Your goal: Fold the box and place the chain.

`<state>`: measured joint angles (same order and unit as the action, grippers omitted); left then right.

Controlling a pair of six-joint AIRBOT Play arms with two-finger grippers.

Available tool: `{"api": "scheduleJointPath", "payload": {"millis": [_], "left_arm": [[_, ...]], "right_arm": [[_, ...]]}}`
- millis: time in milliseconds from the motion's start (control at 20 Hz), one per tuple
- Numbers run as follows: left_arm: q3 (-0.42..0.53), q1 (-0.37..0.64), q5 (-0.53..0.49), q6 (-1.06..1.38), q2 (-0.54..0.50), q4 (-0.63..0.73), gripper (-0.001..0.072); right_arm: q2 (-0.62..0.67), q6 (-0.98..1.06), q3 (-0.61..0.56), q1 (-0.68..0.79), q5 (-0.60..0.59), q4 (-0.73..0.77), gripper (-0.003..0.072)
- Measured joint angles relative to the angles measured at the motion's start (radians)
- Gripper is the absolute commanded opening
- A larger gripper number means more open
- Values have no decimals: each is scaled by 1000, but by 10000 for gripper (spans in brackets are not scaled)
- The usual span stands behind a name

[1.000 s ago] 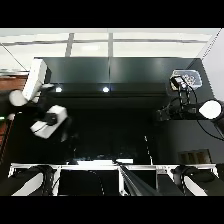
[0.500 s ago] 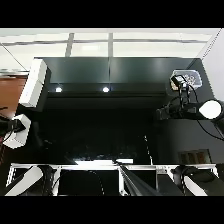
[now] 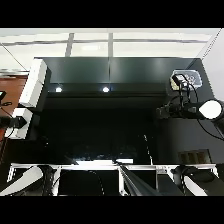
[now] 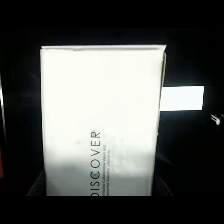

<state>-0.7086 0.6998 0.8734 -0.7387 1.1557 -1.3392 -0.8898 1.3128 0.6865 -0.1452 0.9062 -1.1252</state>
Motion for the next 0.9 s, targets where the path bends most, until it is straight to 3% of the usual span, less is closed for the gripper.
{"api": "scheduleJointPath", "payload": {"millis": [450, 500, 550, 700, 900], "left_arm": [[-82, -63, -32, 31, 83, 84, 296], [-86, -70, -32, 31, 91, 90, 453], [-89, -76, -33, 31, 97, 94, 708], [-111, -87, -37, -5, 98, 102, 703], [-205, -93, 19, -130, 35, 124, 701]], "right_arm": [[0, 21, 0, 0, -2, 9, 14], [0, 23, 0, 0, -2, 10, 14], [0, 24, 0, 0, -2, 10, 14], [0, 31, 0, 0, -2, 10, 14], [0, 31, 5, 0, 0, 11, 14]]}}
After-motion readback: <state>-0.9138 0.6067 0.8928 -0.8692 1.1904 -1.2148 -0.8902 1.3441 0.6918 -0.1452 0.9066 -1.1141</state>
